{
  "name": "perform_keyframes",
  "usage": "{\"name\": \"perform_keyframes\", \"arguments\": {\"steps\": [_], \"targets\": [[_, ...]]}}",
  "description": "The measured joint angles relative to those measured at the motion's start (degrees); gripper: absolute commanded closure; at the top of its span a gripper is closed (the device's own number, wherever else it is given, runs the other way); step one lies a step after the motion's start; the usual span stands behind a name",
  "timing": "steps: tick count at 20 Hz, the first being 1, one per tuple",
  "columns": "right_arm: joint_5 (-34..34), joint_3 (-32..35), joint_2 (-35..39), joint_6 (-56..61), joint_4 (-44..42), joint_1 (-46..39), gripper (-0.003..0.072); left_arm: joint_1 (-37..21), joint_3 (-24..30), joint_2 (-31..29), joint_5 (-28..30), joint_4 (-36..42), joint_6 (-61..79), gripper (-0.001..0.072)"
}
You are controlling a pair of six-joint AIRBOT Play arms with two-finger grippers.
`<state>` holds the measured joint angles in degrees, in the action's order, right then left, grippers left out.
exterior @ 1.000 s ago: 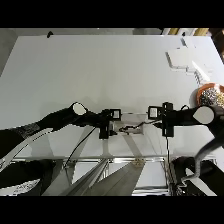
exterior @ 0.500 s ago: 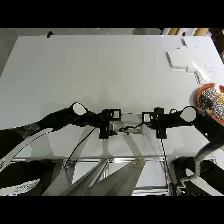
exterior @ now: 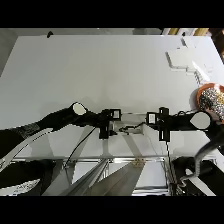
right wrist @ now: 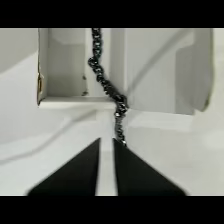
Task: Fold the box and place the chain.
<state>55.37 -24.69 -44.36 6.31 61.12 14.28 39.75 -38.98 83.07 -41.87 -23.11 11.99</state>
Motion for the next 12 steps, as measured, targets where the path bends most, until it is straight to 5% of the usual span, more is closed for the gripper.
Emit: {"name": "perform_keyframes", "arguments": {"steps": [9,12], "targets": [[-6.21,0.04,-7.61,1.03,-1.25,0.0,0.0403,0.0,0.0,0.0,0.0,0.0,0.0,0.0316],[-6.69,0.04,-11.65,0.0,-3.21,0.2,0.0533,0.0,0.0,0.0,0.0,0.0,0.0,0.0316]]}}
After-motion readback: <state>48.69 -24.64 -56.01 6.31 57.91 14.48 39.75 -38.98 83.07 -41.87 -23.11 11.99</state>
